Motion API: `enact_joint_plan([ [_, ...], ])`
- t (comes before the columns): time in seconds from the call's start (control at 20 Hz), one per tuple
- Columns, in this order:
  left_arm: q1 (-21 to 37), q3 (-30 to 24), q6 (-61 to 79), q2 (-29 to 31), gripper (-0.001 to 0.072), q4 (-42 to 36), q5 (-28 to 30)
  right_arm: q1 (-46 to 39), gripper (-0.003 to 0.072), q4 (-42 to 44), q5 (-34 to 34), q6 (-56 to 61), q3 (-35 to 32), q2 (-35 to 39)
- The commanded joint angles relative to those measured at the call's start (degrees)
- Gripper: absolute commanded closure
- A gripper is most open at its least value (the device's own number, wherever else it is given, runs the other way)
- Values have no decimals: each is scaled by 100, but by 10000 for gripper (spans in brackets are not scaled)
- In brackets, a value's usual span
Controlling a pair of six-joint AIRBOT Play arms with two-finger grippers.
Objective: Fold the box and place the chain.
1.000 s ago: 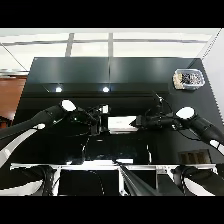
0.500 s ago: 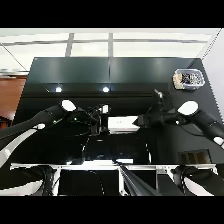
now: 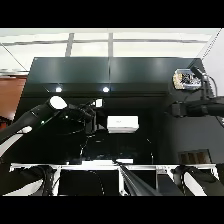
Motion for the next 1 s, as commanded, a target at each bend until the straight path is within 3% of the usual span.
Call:
enact_joint_plan([
  [0.0,-195,234,-984,254,-4,142,-190,-444,670,-448,-195,83,31,160],
  [0.15,-608,942,-1460,-170,-2,146,44,-428,670,-352,-662,83,-107,157],
  [0.45,-1174,2420,-1740,-1615,-3,337,-138,-428,670,-367,-745,68,-164,157],
  [0.6,-1239,2588,-2044,-1891,-2,507,-284,-428,670,-367,-750,63,-164,157],
  [0.95,-1239,2599,-2179,-1921,-2,809,-597,-428,670,-367,-769,0,-164,157],
])
